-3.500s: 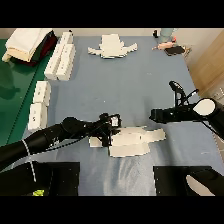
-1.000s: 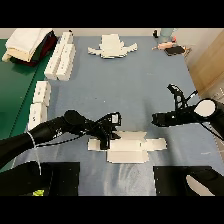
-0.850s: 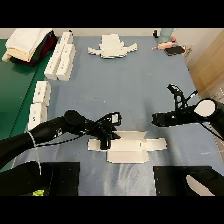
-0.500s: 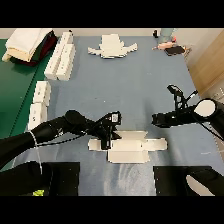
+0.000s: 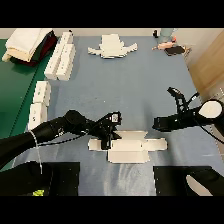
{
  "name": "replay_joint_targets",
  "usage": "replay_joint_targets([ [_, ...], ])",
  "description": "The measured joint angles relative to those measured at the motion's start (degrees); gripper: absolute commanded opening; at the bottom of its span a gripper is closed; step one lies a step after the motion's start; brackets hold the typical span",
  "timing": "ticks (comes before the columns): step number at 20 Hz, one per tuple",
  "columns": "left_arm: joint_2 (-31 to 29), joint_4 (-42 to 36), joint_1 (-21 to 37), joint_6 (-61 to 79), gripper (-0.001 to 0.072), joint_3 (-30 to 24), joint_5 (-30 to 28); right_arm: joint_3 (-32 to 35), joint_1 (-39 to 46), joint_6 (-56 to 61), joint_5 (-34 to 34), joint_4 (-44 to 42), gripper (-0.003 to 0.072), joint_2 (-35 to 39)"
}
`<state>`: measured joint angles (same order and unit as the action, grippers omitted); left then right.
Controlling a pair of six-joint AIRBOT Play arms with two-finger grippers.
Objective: Fold the box.
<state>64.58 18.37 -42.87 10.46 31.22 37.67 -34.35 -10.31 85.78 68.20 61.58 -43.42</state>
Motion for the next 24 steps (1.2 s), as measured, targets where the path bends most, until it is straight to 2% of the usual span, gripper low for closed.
replay_joint_targets([
  [4,0.0,0.02,0.0,0.0,0.0016,0.0,0.0,0.0,-0.63,1.25,10.14,-4.11,0.0002,6.56],
  [7,0.0,0.02,0.0,0.0,0.0016,0.0,0.0,0.11,-5.09,-3.43,13.42,-4.81,0.0,10.4],
  [11,0.0,0.04,0.0,0.0,0.0016,0.0,-0.02,1.79,-18.01,-10.93,8.39,1.75,0.0,12.61],
  [15,0.0,0.04,0.0,0.0,0.0016,0.0,-0.02,5.25,-36.06,-10.6,2.19,12.04,0.001,13.33],
  [16,0.0,0.04,0.0,0.0,0.0016,0.0,-0.02,5.99,-40.59,-9.03,1.4,15.1,0.0161,13.49],
  [17,0.0,0.04,0.0,0.0,0.0016,0.0,-0.02,6.73,-45.07,-7.63,0.63,18.14,0.0396,13.55],
  [18,0.0,0.04,0.0,0.0,0.0016,0.0,-0.02,7.32,-48.76,-6.62,-0.28,20.44,0.0541,13.51],
  [19,0.0,0.04,0.0,0.0,0.0016,0.0,-0.02,7.98,-52.13,-5.86,-1.64,22.49,0.0593,13.18],
  [24,0.0,0.04,0.0,0.0,0.0016,0.0,-0.02,9.64,-59.36,-4.59,-7.56,28.41,0.0593,7.87],
])
